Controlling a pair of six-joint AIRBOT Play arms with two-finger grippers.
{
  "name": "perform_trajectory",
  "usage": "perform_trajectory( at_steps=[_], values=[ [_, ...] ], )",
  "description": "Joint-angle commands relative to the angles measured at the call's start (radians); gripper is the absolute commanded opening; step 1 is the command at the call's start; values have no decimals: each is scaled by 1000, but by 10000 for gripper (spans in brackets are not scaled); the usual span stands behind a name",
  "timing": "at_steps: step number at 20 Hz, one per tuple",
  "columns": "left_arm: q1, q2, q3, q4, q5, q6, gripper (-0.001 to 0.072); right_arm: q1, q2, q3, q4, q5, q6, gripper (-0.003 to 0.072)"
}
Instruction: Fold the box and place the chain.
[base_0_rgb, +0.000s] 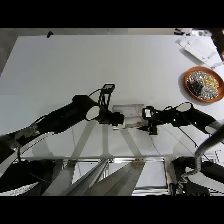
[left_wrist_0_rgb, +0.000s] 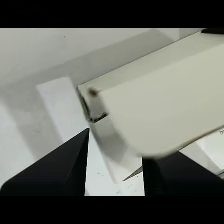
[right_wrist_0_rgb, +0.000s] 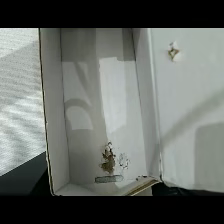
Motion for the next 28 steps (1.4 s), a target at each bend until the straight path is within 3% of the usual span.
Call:
perform_trajectory(
  at_steps=[1, 8, 15, 28],
  values=[
    [-18, -74, 95, 34, -88, -40, 356, 0, 1, 0, 0, 1, 1, 444],
    [-19, -125, 196, 57, -212, -206, 355, 0, 1, 0, 0, 1, 1, 444],
    [-11, -133, 205, 109, -323, -355, 354, 0, 1, 0, 0, 1, 1, 444],
    [-28, -205, 205, 79, -278, -366, 352, 0, 1, 0, 0, 1, 1, 444]
  ],
)
